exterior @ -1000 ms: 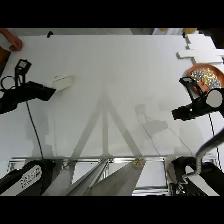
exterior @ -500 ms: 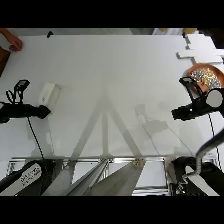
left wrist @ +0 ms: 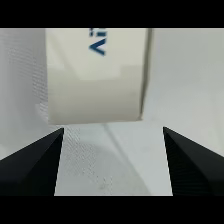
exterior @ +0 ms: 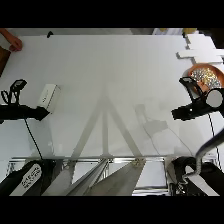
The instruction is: Fold the box and place the chain.
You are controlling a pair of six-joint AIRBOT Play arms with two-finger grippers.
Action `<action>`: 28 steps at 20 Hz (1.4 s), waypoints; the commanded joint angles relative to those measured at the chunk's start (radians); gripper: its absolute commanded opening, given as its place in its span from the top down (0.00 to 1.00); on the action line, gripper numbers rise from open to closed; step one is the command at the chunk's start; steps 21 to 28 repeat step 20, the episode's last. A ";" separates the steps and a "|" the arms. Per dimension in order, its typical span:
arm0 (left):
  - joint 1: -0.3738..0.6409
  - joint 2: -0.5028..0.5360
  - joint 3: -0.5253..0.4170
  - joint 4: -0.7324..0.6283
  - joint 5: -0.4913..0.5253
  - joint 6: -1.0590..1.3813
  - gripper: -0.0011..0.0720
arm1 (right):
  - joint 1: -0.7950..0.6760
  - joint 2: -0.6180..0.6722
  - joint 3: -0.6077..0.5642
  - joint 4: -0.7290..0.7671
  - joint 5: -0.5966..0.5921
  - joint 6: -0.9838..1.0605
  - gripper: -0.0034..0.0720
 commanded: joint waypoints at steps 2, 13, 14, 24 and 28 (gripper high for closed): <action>-0.092 0.245 0.000 0.004 -0.016 -0.007 0.04 | -0.001 0.001 0.000 0.000 0.000 0.000 0.92; -0.209 0.358 0.000 0.008 -0.108 -0.093 0.04 | -0.001 0.001 0.000 0.000 0.000 0.000 0.92; -0.209 0.357 0.000 0.008 -0.108 -0.093 0.04 | -0.001 0.001 0.000 0.000 0.000 0.000 0.92; -0.231 0.357 0.000 0.008 -0.114 -0.097 0.04 | -0.001 0.001 0.000 0.000 0.000 0.000 0.92; -0.231 0.357 0.000 0.008 -0.114 -0.097 0.04 | -0.001 0.001 0.000 0.000 0.000 0.000 0.92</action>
